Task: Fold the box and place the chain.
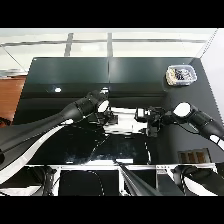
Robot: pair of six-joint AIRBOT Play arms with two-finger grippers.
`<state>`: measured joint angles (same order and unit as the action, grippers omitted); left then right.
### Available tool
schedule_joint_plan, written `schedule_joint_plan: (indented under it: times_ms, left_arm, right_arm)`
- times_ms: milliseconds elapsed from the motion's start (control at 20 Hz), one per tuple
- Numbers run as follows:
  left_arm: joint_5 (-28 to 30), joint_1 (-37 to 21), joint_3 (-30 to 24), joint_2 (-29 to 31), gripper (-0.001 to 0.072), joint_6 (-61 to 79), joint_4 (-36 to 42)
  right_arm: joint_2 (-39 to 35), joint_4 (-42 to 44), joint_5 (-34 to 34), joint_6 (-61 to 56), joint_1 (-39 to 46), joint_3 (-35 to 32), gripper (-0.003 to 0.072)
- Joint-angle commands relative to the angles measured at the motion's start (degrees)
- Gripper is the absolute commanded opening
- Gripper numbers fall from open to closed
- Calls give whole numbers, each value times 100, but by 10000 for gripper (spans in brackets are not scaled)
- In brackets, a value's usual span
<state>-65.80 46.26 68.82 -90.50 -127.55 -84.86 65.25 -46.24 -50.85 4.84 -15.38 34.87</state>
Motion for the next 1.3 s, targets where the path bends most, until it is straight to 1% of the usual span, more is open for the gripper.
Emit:
schedule_joint_plan:
  times_ms: [0,50,100,150,300,450,550,700,750,800,850,900,950,1000,1050,1100,1150,1200,1250]
  left_arm:
    - [-92,0,0,-2,25,-2,7]
    - [-92,0,0,-2,24,-4,9]
    - [-90,0,0,-2,24,-7,9]
    - [-87,0,0,-2,24,-7,13]
    - [-87,-4,0,-2,24,-4,11]
    - [-72,-4,0,-2,24,-4,11]
    - [-66,-4,0,-2,24,-4,11]
    - [-68,-4,0,-2,24,-4,11]
    - [-68,-4,0,-2,24,-4,11]
    - [-68,-4,0,-2,24,-4,11]
    - [-68,-4,0,-2,24,-7,11]
    - [-68,-4,0,-2,24,-4,11]
    - [-70,-4,0,-2,24,-4,11]
    - [-70,-4,0,-2,24,-4,11]
    - [-68,-4,0,-2,24,-7,11]
    - [-68,-4,0,-2,24,-7,11]
    - [-72,-4,0,-2,24,-7,20]
    - [-122,-4,0,-2,24,-7,42]
    - [-186,-4,0,-2,24,-4,76]
  right_arm:
    - [55,358,-92,-33,-11,-44,511]
    - [61,442,-83,-28,-70,-44,329]
    - [68,470,-48,-28,-173,-44,218]
    - [76,470,-37,-42,-275,-44,175]
    - [188,664,33,-293,-474,-44,174]
    - [319,1248,240,-293,-518,-44,176]
    - [374,1473,439,-295,-603,-44,177]
    - [483,1740,470,-295,-686,-44,178]
    - [492,1744,494,-297,-684,-44,191]
    - [492,1749,551,-319,-684,-44,282]
    - [492,1744,621,-380,-684,-44,316]
    - [492,1727,629,-424,-678,-44,222]
    - [492,1707,623,-470,-678,-44,171]
    - [492,1714,654,-509,-678,-44,384]
    - [490,1694,669,-605,-675,-42,456]
    - [490,1530,651,-850,-662,-42,282]
    - [487,1303,623,-1121,-640,-39,213]
    - [439,1084,501,-1545,-592,-7,14]
    - [337,822,164,-2188,-476,122,17]
